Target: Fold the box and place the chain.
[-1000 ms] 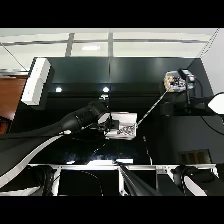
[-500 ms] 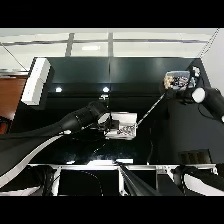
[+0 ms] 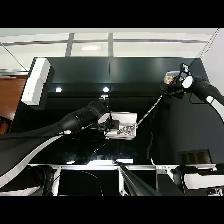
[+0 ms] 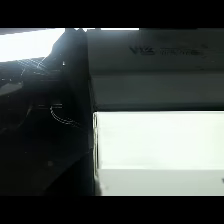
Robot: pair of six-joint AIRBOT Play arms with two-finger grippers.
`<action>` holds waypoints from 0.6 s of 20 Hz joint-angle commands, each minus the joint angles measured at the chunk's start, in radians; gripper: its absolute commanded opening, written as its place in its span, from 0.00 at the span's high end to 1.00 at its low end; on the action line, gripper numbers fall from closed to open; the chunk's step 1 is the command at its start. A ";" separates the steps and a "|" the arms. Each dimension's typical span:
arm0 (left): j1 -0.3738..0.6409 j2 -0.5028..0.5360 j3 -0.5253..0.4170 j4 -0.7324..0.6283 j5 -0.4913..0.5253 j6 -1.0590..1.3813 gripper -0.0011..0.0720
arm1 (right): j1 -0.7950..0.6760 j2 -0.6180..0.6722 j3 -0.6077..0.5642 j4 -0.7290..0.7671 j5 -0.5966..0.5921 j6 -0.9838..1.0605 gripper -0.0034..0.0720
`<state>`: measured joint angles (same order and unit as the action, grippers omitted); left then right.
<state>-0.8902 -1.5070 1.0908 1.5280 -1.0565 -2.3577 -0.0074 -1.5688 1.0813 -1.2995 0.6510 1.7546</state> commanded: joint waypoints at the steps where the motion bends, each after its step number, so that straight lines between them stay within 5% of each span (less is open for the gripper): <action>1: 0.000 0.000 0.000 0.000 0.001 0.000 0.95 | 0.000 0.024 0.010 0.006 0.073 -0.076 0.94; 6: 0.000 0.000 0.000 0.000 0.001 0.000 0.95 | 0.000 0.357 0.010 0.035 0.311 -0.340 0.94; 12: 0.000 0.000 0.000 0.000 0.001 0.000 0.95 | 0.005 0.788 0.010 0.173 0.535 -0.361 0.94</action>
